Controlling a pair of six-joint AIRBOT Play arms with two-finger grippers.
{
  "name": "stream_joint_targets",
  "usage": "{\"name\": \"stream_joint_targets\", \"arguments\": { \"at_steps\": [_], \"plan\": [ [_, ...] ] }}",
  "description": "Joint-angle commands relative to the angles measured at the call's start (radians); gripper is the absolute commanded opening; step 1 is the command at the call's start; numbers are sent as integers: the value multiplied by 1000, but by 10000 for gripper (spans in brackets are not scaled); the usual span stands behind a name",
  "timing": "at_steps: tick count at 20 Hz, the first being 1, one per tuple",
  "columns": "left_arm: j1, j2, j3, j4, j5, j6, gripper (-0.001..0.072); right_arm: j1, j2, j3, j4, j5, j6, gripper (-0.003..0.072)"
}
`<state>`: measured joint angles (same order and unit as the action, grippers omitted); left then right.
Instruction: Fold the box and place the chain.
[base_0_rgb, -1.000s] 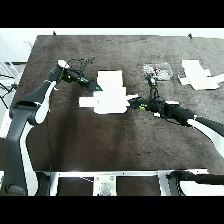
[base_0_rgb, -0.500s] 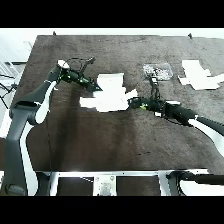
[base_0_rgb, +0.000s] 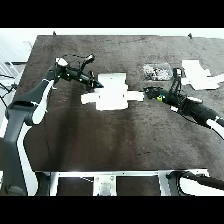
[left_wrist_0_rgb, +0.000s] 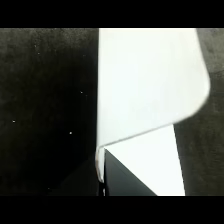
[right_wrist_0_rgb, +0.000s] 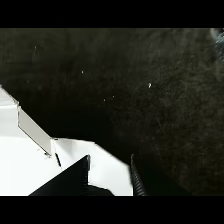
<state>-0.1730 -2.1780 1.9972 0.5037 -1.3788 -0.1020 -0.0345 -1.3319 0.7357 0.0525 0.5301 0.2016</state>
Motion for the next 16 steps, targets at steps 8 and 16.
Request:
{"name": "stream_joint_targets", "arguments": {
  "at_steps": [8,16],
  "plan": [
    [-55,16,-66,34,124,174,11,-29,18,0,-1,5,3,326],
    [-55,2,-114,18,139,208,12,-28,18,-1,-1,5,3,326]
  ]
}}
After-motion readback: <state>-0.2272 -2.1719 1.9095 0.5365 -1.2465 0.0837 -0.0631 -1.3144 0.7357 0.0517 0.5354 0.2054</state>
